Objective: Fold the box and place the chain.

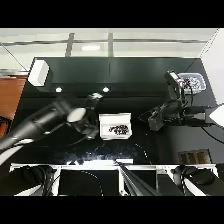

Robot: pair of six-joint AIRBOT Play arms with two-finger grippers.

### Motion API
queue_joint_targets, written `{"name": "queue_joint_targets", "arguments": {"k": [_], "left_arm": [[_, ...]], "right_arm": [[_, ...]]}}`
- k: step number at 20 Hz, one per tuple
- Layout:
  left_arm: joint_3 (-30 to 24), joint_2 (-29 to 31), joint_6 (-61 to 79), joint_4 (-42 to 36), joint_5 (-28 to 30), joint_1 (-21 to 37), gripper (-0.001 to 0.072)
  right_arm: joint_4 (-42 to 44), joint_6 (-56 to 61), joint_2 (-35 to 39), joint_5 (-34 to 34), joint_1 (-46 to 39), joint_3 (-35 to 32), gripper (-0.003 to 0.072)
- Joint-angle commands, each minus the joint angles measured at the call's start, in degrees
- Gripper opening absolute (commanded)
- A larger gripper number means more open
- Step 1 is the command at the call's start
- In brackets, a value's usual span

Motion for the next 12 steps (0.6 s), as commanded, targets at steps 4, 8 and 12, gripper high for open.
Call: {"name": "queue_joint_targets", "arguments": {"k": [4, 8, 12], "left_arm": [[-17.18, 14.95, 43.28, -34.97, 15.19, 25.53, 0.0632], [-27.50, 13.42, 69.79, -61.35, 17.66, 40.26, 0.0632], [-28.72, 8.70, 94.79, -72.22, 24.48, 38.05, 0.0632]], "right_arm": [[-2.29, 5.27, 0.02, -0.68, 0.00, 0.07, 0.0276], [-2.69, 5.27, 0.02, -1.75, 0.00, 0.07, 0.0276], [-0.15, 5.49, 0.02, -2.99, 0.02, 0.07, 0.0275]]}}
